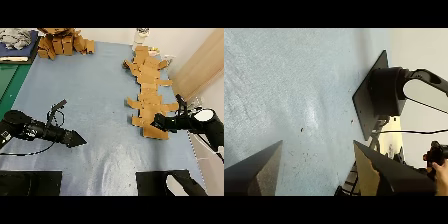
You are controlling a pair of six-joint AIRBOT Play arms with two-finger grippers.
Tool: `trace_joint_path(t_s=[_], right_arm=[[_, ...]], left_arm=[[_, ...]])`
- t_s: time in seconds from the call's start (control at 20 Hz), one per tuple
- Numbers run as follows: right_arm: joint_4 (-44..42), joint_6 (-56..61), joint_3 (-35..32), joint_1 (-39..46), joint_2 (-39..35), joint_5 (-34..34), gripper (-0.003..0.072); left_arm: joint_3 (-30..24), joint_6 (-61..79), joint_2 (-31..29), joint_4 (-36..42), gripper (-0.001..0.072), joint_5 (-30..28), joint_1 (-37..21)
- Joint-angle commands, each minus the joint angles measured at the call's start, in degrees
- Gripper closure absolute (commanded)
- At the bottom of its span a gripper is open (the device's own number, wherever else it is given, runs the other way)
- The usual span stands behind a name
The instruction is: Fold the box.
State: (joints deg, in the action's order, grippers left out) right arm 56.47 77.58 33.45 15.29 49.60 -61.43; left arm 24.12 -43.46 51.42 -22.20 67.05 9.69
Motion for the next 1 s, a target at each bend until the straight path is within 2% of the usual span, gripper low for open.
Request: trace_joint_path(t_s=[0.0,0.2,0.25,0.3,0.45,0.55,0.65,0.85,0.9,0.95], right_arm=[[-1.25,-0.55,-0.2,-0.04,-0.02,0.0,0.0681],[0.79,-0.63,-0.02,0.09,0.0,0.46,0.068],[2.89,-0.5,0.42,0.13,0.04,0.48,0.0659],[5.88,0.07,1.2,0.37,0.17,0.48,0.0514],[19.93,7.17,4.9,0.46,0.9,0.66,0.0236],[33.22,13.42,8.22,0.63,2.03,-0.2,0.0207],[39.8,14.99,11.43,2.99,3.58,-1.84,0.0189],[35.04,13.16,14.56,12.28,7.85,-2.36,0.0181],[33.09,11.56,14.64,14.21,9.14,-1.9,0.0141],[31.63,10.12,14.62,15.85,10.54,-1.27,0.0141]], left_arm=[[0.0,0.0,0.02,-0.02,0.0016,0.0,-0.04],[0.0,0.0,0.02,-0.02,0.0016,0.0,-0.04],[0.0,0.0,0.02,-0.02,0.0016,0.0,-0.04],[0.0,0.0,0.02,-0.02,0.0016,0.0,-0.04],[0.0,0.0,0.02,-0.02,0.0016,0.0,-0.04],[0.0,0.0,0.02,0.02,0.0016,-0.13,-0.04],[0.0,0.0,0.02,0.37,0.0016,-1.55,-0.04],[0.0,0.44,0.02,0.57,0.0016,-5.68,-0.04],[0.0,0.44,0.02,0.59,0.0016,-6.32,-0.04],[0.0,0.42,0.02,0.59,0.0016,-6.6,-0.04]])
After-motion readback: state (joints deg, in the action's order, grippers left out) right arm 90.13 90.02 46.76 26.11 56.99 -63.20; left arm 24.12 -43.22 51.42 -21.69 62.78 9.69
